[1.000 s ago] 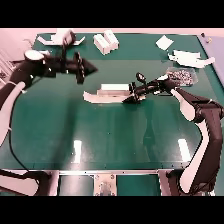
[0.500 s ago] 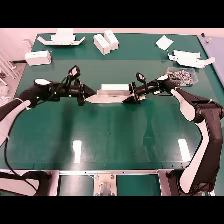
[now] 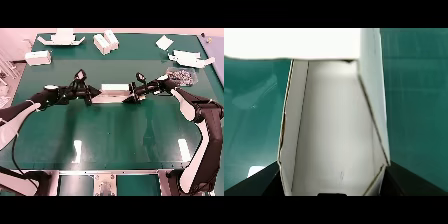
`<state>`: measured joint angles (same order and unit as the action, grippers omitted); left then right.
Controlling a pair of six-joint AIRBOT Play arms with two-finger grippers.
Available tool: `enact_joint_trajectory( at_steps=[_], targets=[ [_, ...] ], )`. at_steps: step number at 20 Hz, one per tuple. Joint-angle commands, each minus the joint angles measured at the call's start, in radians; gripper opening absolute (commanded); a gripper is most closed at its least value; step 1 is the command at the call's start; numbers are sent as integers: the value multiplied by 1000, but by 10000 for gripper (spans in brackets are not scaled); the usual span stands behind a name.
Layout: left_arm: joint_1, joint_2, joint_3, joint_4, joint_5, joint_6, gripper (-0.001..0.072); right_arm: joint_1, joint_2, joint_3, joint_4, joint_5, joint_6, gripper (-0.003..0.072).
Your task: Fold the box and place the chain.
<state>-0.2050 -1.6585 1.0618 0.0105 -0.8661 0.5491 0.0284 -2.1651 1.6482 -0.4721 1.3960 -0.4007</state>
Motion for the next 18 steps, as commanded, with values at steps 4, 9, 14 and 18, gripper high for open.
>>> enact_joint_trajectory(
  at_steps=[4, 9, 14, 18],
  targets=[
    [-54, -11, 64, -69, 123, 28, 23, 1, 0, 1, 0, 0, 0, 474],
    [-54, -90, 184, -85, 112, 6, 23, 1, 0, 1, 0, 0, 0, 474],
    [-54, -144, 273, -87, 120, 0, 23, 1, 0, 1, 0, 0, 0, 475],
    [-54, -179, 300, -87, 140, -4, 23, 1, 0, 1, 0, 0, 0, 475]
  ],
)
